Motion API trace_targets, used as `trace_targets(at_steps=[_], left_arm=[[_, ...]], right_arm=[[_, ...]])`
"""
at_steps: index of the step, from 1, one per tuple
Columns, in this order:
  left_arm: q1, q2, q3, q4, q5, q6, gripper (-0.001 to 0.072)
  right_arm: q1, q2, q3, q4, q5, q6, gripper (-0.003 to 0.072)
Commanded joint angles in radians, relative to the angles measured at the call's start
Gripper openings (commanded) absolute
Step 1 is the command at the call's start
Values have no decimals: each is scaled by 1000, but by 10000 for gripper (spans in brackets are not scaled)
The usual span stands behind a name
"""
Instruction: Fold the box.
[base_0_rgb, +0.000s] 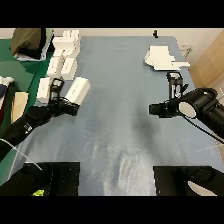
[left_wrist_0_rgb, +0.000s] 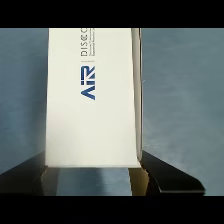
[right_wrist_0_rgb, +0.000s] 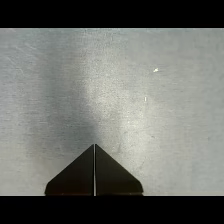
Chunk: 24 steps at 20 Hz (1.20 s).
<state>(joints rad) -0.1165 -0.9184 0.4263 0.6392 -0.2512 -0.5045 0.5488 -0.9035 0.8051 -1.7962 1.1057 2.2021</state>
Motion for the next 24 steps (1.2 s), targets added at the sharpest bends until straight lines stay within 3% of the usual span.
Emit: trace_targets(at_steps=[1, 11, 14, 24], left_arm=[[195, -88, 27, 39, 42, -50, 465], [217, -462, 305, 38, 42, -65, 465], [217, -496, 344, 38, 69, -61, 465], [216, -497, 345, 38, 69, -61, 465]], right_arm=[[-1, -1, 1, -6, -41, 6, 2], [-1, -1, 1, 2, -79, 8, 2], [-1, -1, 1, 5, -79, 8, 2], [0, -1, 1, 23, -79, 8, 2]])
